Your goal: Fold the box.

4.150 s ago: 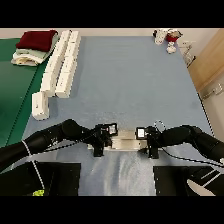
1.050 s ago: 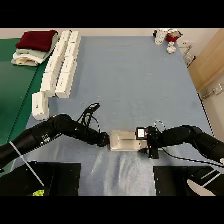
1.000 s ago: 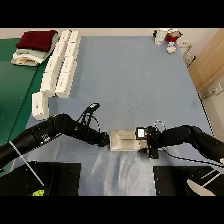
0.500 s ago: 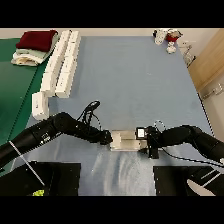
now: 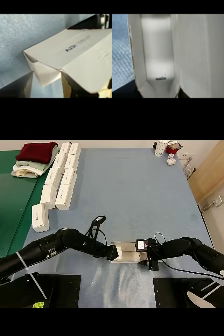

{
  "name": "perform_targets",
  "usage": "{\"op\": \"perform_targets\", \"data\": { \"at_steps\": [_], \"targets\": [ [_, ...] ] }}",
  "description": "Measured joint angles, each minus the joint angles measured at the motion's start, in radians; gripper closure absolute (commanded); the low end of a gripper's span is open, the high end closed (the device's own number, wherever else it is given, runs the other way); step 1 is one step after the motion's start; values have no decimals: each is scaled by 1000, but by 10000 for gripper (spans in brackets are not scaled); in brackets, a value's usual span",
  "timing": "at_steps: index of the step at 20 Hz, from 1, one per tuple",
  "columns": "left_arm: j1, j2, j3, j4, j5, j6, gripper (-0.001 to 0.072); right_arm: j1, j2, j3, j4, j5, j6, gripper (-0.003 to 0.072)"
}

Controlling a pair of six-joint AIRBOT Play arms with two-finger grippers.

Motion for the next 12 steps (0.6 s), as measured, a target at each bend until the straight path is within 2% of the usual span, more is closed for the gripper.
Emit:
{"op": "perform_targets", "data": {
  "at_steps": [5,12],
  "targets": [
    [-133,-120,125,288,-26,-355,182,0,0,0,0,0,0,218],
    [-255,-283,335,596,-235,-719,190,0,0,0,0,0,0,218]
  ]
}}
